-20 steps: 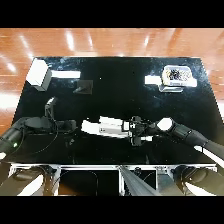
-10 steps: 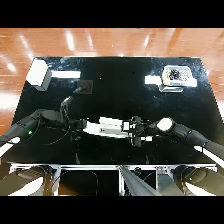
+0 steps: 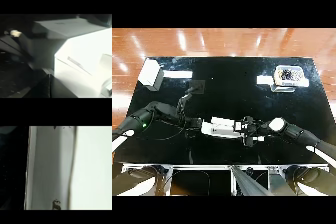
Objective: Fold the box and place the chain.
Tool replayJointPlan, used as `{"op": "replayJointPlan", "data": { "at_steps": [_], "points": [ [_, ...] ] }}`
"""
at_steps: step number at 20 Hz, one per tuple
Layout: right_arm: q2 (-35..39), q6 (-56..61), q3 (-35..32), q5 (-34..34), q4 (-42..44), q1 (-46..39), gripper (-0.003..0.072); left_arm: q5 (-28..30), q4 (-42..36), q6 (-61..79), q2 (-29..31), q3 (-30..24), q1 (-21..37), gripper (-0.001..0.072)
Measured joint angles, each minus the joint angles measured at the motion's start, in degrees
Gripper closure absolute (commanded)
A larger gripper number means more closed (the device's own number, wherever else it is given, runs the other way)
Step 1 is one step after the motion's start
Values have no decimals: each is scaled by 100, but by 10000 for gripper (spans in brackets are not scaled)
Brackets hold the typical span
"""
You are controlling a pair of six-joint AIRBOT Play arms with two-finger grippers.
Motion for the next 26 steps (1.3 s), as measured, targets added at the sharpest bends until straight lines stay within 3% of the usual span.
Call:
{"op": "replayJointPlan", "data": {
  "at_steps": [2, 3, 6, 7, 9, 10, 21, 26],
  "points": [
    [0, 0, -2, -2, 2, 0, 116, 236, -33, 57, -4, 114, 0, 435],
    [0, 0, -2, -4, 2, 0, 116, 323, -50, 81, -4, 155, 0, 396],
    [0, 0, -2, -7, 2, 0, 116, 505, -90, 129, -4, 229, 0, 390],
    [0, 0, -2, -7, 2, 0, 116, 555, -90, 140, -4, 240, 0, 340],
    [0, 0, -2, -7, 2, 0, 116, 616, -101, 149, -4, 258, 0, 133],
    [0, 0, -2, -9, 2, 0, 116, 660, -101, 162, -4, 262, 0, 89],
    [0, 0, -2, -11, 2, 0, 117, 614, -428, 448, 31, 273, -66, 90],
    [0, 0, -2, -11, 4, 0, 116, 114, -511, 605, 125, 273, -691, 94]
  ]
}}
